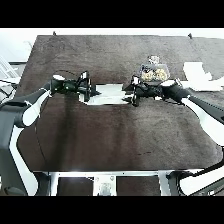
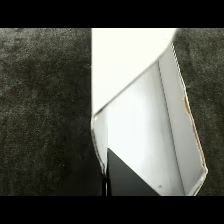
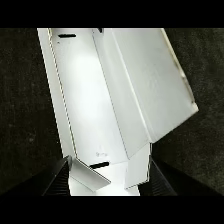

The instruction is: Fold the box and place the chain.

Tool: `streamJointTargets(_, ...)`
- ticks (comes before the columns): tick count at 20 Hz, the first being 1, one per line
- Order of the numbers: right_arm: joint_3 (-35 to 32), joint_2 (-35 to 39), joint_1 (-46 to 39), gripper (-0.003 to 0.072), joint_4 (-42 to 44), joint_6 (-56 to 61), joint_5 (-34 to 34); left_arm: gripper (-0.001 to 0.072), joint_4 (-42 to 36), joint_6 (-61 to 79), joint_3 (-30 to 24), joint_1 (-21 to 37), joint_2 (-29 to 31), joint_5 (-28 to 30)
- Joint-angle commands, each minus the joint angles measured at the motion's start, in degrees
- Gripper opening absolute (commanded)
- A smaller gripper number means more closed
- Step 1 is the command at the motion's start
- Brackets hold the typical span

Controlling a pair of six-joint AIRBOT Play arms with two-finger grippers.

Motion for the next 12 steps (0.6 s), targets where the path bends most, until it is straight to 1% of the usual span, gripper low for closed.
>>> streamJointTargets(1, 2.9, -1.8, -0.5, 0.0580, -4.0, 2.3, 2.8, 0.0021, 0.0, 0.0, 0.0, 0.0, 0.0, 0.0)
streamJointTargets(6, 5.1, -2.5, -0.4, 0.0580, -4.4, 2.5, 4.0, 0.0021, 0.0, 0.0, 0.0, 0.0, 0.0, 0.0)
streamJointTargets(8, 5.8, -2.4, -0.4, 0.0580, -4.4, 4.3, 4.3, 0.0021, 0.0, 0.0, 0.0, 0.0, 0.0, 0.0)
streamJointTargets(12, 5.9, -1.7, -0.3, 0.0580, -4.1, 5.4, 4.5, 0.0021, 0.0, 0.0, 0.0, 0.0, 0.0, 0.0)
